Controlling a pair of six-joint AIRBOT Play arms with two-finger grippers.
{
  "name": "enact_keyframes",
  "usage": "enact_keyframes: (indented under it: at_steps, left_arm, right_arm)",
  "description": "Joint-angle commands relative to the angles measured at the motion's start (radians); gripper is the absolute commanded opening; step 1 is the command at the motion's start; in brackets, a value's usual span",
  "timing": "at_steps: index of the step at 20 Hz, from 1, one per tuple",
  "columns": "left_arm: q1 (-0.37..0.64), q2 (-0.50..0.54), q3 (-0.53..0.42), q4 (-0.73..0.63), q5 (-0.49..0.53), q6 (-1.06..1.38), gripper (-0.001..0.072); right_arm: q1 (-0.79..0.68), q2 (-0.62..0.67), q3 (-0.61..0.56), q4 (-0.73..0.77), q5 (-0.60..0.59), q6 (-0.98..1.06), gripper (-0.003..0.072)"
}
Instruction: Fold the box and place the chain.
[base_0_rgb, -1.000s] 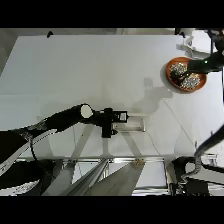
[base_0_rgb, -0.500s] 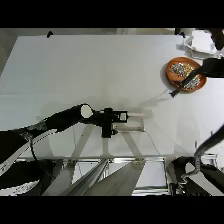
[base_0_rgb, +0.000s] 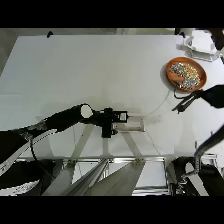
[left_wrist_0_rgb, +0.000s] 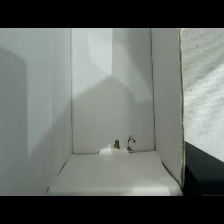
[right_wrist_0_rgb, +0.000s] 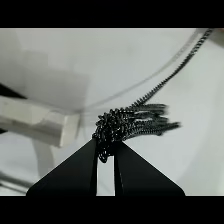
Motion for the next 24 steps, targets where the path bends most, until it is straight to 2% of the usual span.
enact_keyframes:
  at_steps: [1,5,8,10,15,24]
  left_arm:
    - [0.0,0.0,0.0,0.0,0.0,0.0,0.0321]
    - [0.0,0.0,0.0,0.0,0.0,0.0,0.0321]
    - [0.0,0.0,0.0,0.0,0.0,0.0,0.0321]
    - [0.0,0.0,0.0,0.0,0.0,0.0,0.0321]
    - [0.0,0.0,0.0,0.0,0.0,0.0,0.0321]
    - [0.0,0.0,0.0,0.0,0.0,0.0,0.0321]
  right_arm:
    - [0.0,0.14,-0.184,0.09,-0.003,0.0,0.0009]
    - [0.001,0.227,-0.302,0.2,0.003,0.0,0.0009]
    - [0.001,0.269,-0.347,0.209,-0.003,0.0,0.001]
    - [0.001,0.282,-0.395,0.225,-0.029,0.0,0.001]
    - [0.001,0.288,-0.521,0.38,-0.117,-0.027,0.001]
    - [0.001,0.289,-0.526,0.51,-0.193,-0.053,0.001]
